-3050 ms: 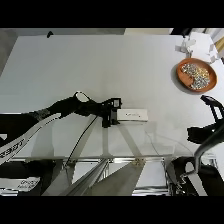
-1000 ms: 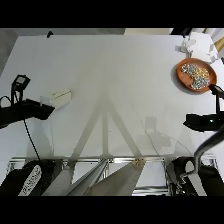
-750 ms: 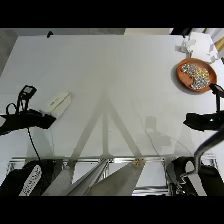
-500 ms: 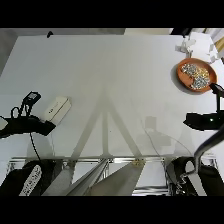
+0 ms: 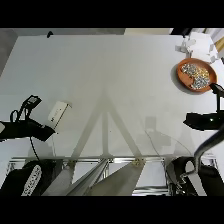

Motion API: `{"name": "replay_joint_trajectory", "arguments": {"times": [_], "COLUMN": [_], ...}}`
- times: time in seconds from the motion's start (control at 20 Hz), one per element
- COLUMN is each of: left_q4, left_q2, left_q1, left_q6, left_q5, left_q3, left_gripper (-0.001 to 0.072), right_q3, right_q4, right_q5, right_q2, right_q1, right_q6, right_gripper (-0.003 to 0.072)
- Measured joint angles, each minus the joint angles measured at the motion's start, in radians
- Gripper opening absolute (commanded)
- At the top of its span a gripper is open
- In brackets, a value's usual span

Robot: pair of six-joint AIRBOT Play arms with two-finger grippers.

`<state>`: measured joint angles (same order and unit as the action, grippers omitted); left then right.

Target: Fold the box and place the chain.

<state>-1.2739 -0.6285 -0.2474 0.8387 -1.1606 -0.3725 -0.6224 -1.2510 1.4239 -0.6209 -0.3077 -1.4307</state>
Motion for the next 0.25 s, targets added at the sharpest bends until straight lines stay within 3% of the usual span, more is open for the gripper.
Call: {"name": "replay_joint_trajectory", "arguments": {"times": [0.25], "left_q4": [-0.002], "left_q2": [0.131], "left_q1": [0.000], "left_q6": [0.000], "left_q5": [0.002], "left_q3": [0.000], "left_gripper": [0.0698], "right_q3": [0.000], "right_q4": [0.000], "right_q5": [0.000], "right_q2": [0.000], "right_q1": [0.000], "right_q6": [0.000], "right_gripper": [0.0018]}}
